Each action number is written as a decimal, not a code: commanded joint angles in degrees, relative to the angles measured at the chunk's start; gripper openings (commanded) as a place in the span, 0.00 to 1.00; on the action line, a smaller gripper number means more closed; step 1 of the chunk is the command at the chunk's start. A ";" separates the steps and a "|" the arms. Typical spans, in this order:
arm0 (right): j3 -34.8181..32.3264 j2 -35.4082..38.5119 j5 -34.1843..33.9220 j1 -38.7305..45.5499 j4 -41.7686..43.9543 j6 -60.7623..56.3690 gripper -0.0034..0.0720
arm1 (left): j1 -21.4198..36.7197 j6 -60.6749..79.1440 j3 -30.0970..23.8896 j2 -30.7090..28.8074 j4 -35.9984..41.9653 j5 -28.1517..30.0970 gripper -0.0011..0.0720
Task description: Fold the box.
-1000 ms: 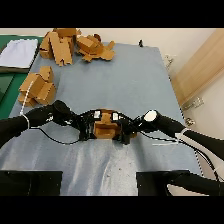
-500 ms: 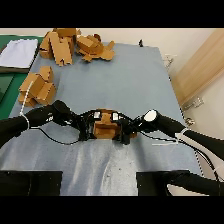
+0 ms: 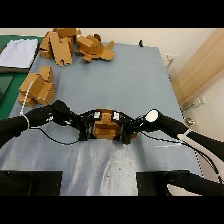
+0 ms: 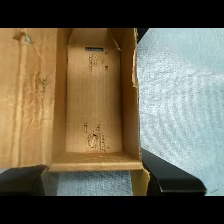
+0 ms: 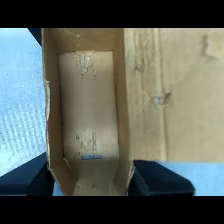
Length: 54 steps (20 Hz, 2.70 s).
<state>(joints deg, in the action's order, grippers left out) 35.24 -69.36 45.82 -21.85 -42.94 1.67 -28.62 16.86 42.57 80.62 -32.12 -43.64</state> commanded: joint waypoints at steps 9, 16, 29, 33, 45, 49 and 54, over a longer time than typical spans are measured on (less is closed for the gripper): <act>0.02 11.85 2.29 0.09 -10.16 -13.42 0.84 | 0.02 0.00 -0.02 0.04 0.02 0.04 0.66; 0.04 18.58 4.13 0.09 -12.26 -25.05 0.82 | 0.02 -0.02 -0.02 0.04 0.13 0.00 0.66; 0.26 6.91 -5.42 0.07 23.45 -42.86 0.05 | 0.02 0.00 -0.02 0.04 0.13 0.02 0.66; 0.28 -2.69 -6.62 0.07 31.89 -38.84 0.05 | 0.02 -0.02 -0.02 0.04 0.15 -0.02 0.66; 0.28 -6.75 -8.52 0.07 32.61 -38.62 0.05 | 0.02 0.00 -0.02 0.04 0.15 0.07 0.66; 1.01 -6.47 -15.56 0.50 30.10 -37.33 0.05 | 0.02 0.00 -0.02 0.04 0.15 0.04 0.66; 3.43 -0.66 -16.83 7.82 21.05 -38.80 0.05 | 0.02 0.00 -0.02 0.04 0.15 0.02 0.66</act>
<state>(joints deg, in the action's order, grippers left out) 37.74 -72.99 30.94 -17.72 -16.56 -36.05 -28.62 16.73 42.57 80.62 -31.90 -43.62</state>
